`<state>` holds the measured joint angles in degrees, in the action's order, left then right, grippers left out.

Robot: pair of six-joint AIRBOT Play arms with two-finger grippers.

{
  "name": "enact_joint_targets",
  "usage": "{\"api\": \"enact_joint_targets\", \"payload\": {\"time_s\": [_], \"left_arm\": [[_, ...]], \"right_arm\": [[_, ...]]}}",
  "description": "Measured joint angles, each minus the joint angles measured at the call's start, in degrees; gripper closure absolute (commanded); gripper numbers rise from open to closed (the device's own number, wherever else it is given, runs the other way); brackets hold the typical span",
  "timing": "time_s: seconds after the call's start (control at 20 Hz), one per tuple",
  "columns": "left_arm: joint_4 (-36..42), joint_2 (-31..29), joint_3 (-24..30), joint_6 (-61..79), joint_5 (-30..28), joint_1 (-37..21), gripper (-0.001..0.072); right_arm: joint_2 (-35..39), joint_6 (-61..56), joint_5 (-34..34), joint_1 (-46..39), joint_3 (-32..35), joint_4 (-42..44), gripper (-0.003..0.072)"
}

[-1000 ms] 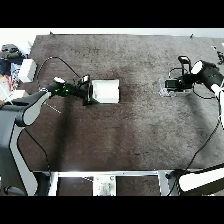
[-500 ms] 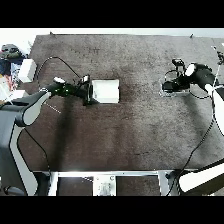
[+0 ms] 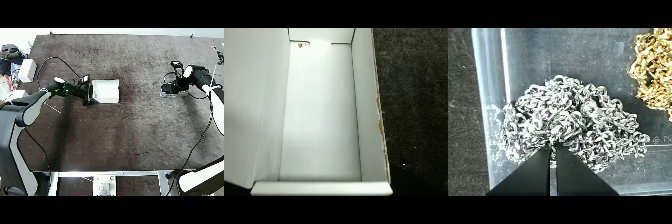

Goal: Fold the box and place the chain.

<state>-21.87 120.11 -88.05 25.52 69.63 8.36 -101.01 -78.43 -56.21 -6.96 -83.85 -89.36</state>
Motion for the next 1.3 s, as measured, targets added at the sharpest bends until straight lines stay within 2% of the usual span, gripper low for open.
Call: {"api": "enact_joint_targets", "payload": {"time_s": [0.4, 0.55, 0.7, 0.85, 1.05, 1.2, 1.3], "left_arm": [[0.02, 0.00, 0.00, 0.00, 0.00, 0.00, 0.0479], [0.00, 0.02, 0.00, -0.02, 0.00, 0.00, 0.0479], [0.00, 0.02, 0.00, -0.02, 0.00, 0.00, 0.0479], [0.00, 0.00, 0.00, 0.00, 0.00, 0.00, 0.0479], [0.02, 0.02, 0.00, 0.00, 0.00, 0.00, 0.0479], [0.00, 0.00, 0.00, 0.00, 0.00, 0.00, 0.0479], [0.00, 0.00, 0.00, 0.00, 0.00, 0.00, 0.0479]], "right_arm": [[5.44, 0.02, -0.37, 0.07, -0.26, 0.02, 0.0670], [11.04, 0.04, -1.29, 0.15, -0.26, 0.46, 0.0671], [19.69, 0.31, -1.22, 1.03, -0.26, 0.85, 0.0671], [29.64, 0.79, 3.32, 3.58, -0.26, 1.03, 0.0671], [40.26, 1.60, 15.43, 9.62, -0.26, 1.07, 0.0671], [44.54, 1.84, 23.21, 15.32, -0.26, 1.07, 0.0671], [45.64, 1.99, 25.88, 19.39, -0.26, 1.07, 0.0671]]}}
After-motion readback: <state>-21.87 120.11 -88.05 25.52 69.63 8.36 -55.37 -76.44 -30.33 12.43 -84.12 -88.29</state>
